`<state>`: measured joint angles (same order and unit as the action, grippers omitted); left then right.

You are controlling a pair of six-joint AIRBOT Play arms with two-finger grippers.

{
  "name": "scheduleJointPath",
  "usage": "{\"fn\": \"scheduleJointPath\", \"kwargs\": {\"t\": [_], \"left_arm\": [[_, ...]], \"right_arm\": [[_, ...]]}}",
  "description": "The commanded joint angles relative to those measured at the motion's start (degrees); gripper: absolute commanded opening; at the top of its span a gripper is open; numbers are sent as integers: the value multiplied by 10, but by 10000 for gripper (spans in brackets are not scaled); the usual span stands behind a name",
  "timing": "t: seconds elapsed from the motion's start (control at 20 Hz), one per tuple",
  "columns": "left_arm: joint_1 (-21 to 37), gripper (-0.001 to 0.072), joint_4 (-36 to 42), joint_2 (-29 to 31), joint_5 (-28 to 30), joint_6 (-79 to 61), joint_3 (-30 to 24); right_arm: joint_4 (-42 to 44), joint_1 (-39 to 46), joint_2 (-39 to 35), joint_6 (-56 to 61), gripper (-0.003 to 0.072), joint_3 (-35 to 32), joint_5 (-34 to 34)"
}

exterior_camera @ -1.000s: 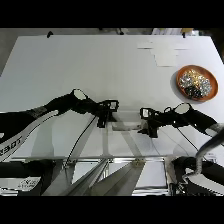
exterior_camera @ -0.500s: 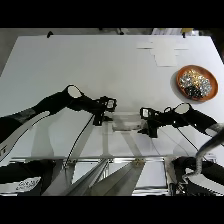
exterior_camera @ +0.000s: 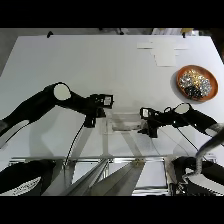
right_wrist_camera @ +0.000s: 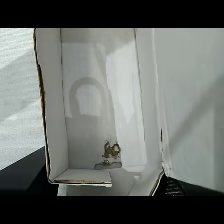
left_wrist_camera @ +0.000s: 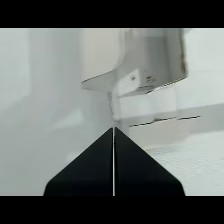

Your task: Fold the box and place the chain.

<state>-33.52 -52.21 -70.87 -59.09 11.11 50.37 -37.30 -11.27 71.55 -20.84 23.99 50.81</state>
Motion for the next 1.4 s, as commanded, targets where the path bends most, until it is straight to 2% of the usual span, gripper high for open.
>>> {"fn": "scheduleJointPath", "kwargs": {"t": [0.0,0.15,0.35,0.5,0.6,0.8,1.0,1.2,1.35], "left_arm": [[-61,2,-19,30,5,86,0],[-129,2,-17,17,122,145,0],[-139,4,38,-10,323,216,0],[-138,5,68,-49,422,216,0],[-135,5,104,-87,457,215,0],[-134,5,132,-123,427,215,0],[-134,8,131,-112,395,215,0],[-117,3,52,-31,291,234,0],[-108,3,-25,6,186,296,0]], "right_arm": [[0,0,0,0,439,0,0],[0,0,0,0,439,0,0],[0,0,0,0,439,0,0],[0,0,0,0,439,0,0],[0,0,0,0,439,0,0],[0,0,0,0,439,0,0],[0,0,0,0,439,0,0],[0,0,0,0,439,0,0],[0,0,0,0,439,0,0]]}}
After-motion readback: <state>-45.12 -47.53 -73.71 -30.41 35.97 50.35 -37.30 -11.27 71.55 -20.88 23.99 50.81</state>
